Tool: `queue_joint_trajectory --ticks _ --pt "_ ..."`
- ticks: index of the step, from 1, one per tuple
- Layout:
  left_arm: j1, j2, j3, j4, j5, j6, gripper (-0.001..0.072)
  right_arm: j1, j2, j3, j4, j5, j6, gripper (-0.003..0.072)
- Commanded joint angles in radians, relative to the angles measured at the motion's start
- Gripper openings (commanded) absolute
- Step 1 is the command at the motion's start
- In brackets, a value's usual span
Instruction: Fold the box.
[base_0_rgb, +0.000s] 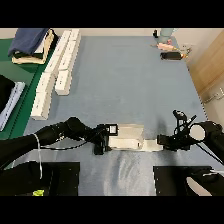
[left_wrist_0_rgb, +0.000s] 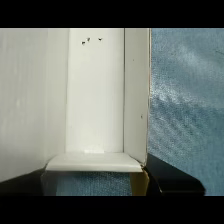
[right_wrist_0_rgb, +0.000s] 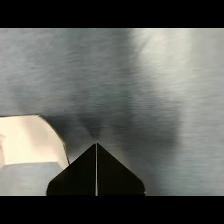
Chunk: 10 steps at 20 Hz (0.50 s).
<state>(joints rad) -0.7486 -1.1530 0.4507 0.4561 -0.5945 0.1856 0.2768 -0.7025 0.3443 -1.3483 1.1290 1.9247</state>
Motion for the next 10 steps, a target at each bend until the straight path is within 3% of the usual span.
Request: queue_joint_trajectory --ticks 1,4,10 --pt "0.0 0.0 0.0 0.0 0.0 0.0 0.0518 -0.003 -0.012 -0.007 0.19 -0.017 -0.115 0.0001" --pt "0.0 0.0 0.0 0.0 0.0 0.0 0.0518 -0.003 0.037 -0.007 0.271 -0.018 -0.156 0.0001" --pt "0.0 0.0 0.0 0.0 0.0 0.0 0.0518 -0.003 0.106 -0.007 0.286 -0.02 -0.188 0.0003"
